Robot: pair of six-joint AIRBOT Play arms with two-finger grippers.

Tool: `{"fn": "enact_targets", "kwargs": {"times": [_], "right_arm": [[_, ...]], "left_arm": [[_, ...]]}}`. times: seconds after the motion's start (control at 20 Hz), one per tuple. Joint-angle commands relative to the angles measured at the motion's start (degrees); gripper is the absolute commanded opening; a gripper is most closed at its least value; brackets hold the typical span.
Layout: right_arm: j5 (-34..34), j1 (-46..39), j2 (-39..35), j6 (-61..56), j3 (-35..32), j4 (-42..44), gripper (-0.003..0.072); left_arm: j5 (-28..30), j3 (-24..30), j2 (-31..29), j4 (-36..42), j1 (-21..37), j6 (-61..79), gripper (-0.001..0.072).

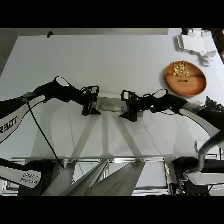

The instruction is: Fold the box and place the chain.

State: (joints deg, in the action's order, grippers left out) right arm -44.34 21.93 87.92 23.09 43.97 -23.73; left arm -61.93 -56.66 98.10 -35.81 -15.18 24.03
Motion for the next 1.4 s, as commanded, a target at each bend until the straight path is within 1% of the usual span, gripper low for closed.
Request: {"fn": "enact_targets", "kwargs": {"times": [0.0,0.1,0.2,0.35,0.45,0.5,0.55,0.6,0.65,0.75,0.8,0.9,1.0,1.1,1.15,1.3,1.35], "right_arm": [[2.16,-0.55,-3.67,-3.17,0.0,-8.15,0.0567],[1.92,-1.7,-6.86,-8.96,0.0,-11.69,0.0567],[1.22,-2.95,-9.97,-13.31,0.0,-17.2,0.0567],[-0.31,-3.8,-14.47,-21.27,0.0,-28.46,0.056],[-0.66,-3.8,-17.59,-27.67,0.0,-34.73,0.0536],[-1.14,-3.8,-19.04,-29.66,0.0,-36.15,0.0514],[-2.29,-3.78,-20.41,-30.67,0.0,-36.13,0.0423],[-3.96,-3.63,-21.57,-30.69,0.02,-34.69,0.0223],[-6.05,-3.13,-22.27,-30.71,0.02,-32.52,0.0005],[-7.76,-0.87,-22.43,-30.69,0.02,-27.26,0.0008],[-6.43,1.09,-22.43,-30.71,0.02,-25.18,0.0008],[-0.33,5.31,-22.16,-30.8,0.02,-21.57,0.0008],[9.64,8.39,-20.94,-30.8,0.02,-15.43,0.0005],[18.08,7.3,-17.9,-30.77,0.04,-5.44,0.0006],[20.04,5.77,-16.24,-30.8,0.24,-1.77,0.0006],[19.91,0.44,-10.16,-31.61,2.56,4.83,0.0007],[19.89,-0.74,-8.35,-33.57,3.19,5.11,0.0007]], "left_arm": [[-0.83,0.04,-0.02,-0.22,0.07,-0.02,0.0076],[-0.83,0.04,-0.02,-0.22,0.07,-0.02,0.0076],[-0.85,0.04,-0.02,-0.22,0.07,-0.02,0.0076],[-0.83,0.04,-0.02,-0.22,0.07,-0.02,0.0076],[-0.85,0.04,-0.02,-0.22,0.07,-0.02,0.0076],[-0.85,0.04,-0.02,-0.22,0.07,-0.02,0.0076],[-0.85,0.04,-0.02,-0.22,0.07,-0.02,0.0076],[-0.83,0.04,-0.04,-0.22,0.07,-0.02,0.0076],[-0.85,0.04,-0.02,-0.22,0.07,-0.02,0.0076],[-0.85,0.04,-0.02,-0.22,0.07,-0.02,0.0076],[-0.85,0.04,-0.02,-0.22,0.07,-0.02,0.0076],[-0.83,0.04,-0.02,-0.22,0.07,-0.02,0.0076],[-0.83,0.04,-0.02,-0.22,0.07,-0.02,0.0076],[-0.83,0.04,-0.02,-0.22,0.07,-0.02,0.0076],[-0.85,0.04,-0.02,-0.22,0.07,-0.02,0.0076],[-0.83,0.04,-0.02,-0.22,0.07,-0.02,0.0076],[-0.85,0.04,-0.02,-0.22,0.07,-0.02,0.0076]]}}
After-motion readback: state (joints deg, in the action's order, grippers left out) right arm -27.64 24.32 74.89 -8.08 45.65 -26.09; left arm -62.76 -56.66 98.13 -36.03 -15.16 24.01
